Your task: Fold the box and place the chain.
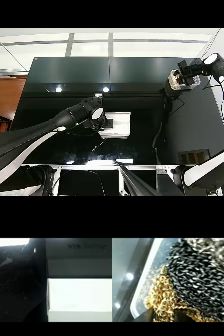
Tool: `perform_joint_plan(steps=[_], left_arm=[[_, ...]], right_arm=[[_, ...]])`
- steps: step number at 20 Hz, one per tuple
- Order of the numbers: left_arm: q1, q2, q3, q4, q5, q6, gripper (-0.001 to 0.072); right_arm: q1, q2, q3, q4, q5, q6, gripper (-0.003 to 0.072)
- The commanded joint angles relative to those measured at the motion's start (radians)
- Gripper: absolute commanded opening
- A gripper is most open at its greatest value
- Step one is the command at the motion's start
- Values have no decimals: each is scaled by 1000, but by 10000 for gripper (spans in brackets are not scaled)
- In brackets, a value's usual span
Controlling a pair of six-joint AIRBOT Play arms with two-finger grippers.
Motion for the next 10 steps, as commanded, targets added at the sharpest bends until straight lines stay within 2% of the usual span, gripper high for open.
perform_joint_plan(steps=[1, 5, 10], left_arm=[[1, 0, 1, 0, 0, 2, 26], [1, 0, 1, 0, 0, 2, 26], [1, 0, 1, 0, 3, 2, 27]], right_arm=[[0, 0, 3, 23, 24, -82, 13], [-5, 45, 33, 20, 67, -203, 12], [-38, 205, 40, 18, 62, -299, 11]])
